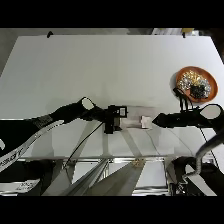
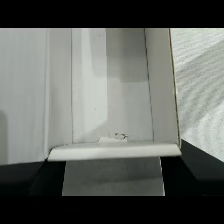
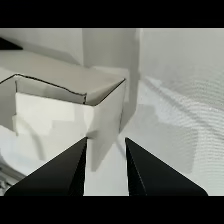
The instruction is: Fold the box and place the chain.
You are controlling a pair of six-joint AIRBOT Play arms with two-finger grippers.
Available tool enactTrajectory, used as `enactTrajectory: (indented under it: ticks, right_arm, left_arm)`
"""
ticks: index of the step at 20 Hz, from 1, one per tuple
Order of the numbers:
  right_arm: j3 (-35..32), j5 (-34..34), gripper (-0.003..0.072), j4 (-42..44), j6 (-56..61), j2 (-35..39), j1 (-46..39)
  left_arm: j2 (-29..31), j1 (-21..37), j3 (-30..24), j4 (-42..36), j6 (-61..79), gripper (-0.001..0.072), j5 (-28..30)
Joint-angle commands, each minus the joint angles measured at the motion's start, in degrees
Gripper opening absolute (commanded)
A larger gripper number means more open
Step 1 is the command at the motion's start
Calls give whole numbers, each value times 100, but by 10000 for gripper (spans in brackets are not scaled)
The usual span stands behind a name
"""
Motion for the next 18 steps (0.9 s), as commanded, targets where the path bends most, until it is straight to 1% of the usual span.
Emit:
enactTrajectory:
  ticks: [1,2,4,8,11,15,16,18]
  right_arm:
    - [24,177,276,192,-66,4,7]
    - [24,170,276,332,-109,4,26]
    - [24,-11,277,341,-105,4,232]
    - [24,-544,278,11,66,4,758]
    - [26,-686,298,-352,597,4,942]
    - [46,-1023,299,-752,1596,2,1386]
    - [101,-1064,299,-859,1818,-9,1541]
    - [356,-1027,298,-1375,2516,-116,1926]
  left_arm:
    - [-2,4,2,4,2,390,2]
    - [-2,4,2,4,4,390,2]
    - [-2,4,2,4,4,390,2]
    - [-2,4,2,4,4,390,2]
    - [-2,4,2,4,4,390,2]
    - [-2,4,2,4,2,390,2]
    - [-2,4,4,4,4,390,2]
    - [-2,4,2,4,4,390,2]
